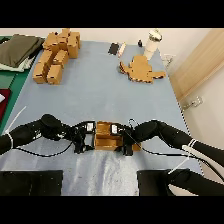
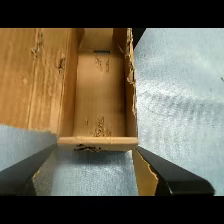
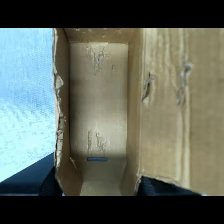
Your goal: Fold the box.
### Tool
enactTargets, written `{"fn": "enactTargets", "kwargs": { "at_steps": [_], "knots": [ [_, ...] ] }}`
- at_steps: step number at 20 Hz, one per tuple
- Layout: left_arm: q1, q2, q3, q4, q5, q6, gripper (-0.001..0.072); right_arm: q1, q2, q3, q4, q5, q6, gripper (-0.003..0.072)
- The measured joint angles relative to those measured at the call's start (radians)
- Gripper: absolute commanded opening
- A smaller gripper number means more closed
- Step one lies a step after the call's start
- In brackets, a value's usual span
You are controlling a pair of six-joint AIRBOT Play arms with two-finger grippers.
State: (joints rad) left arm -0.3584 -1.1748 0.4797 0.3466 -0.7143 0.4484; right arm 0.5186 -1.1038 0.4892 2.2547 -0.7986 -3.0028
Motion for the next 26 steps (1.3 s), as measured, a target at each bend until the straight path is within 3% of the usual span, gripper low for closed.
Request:
{"fn": "enactTargets", "kwargs": {
  "at_steps": [20,22,26],
  "knots": [
    [-0.09,-0.073,0.071,0.095,0.008,-0.13,0.0713,0.0,0.0,0.0,0.0,0.0,0.0,0.0511],
    [-0.093,-0.076,0.074,0.098,0.011,-0.139,0.0585,0.0,0.0,0.0,0.0,0.0,-0.001,0.0511],
    [-0.103,-0.077,0.077,0.102,0.026,-0.156,0.0583,0.0,0.0,0.0,0.0,0.0,0.0,0.0511]
  ]
}}
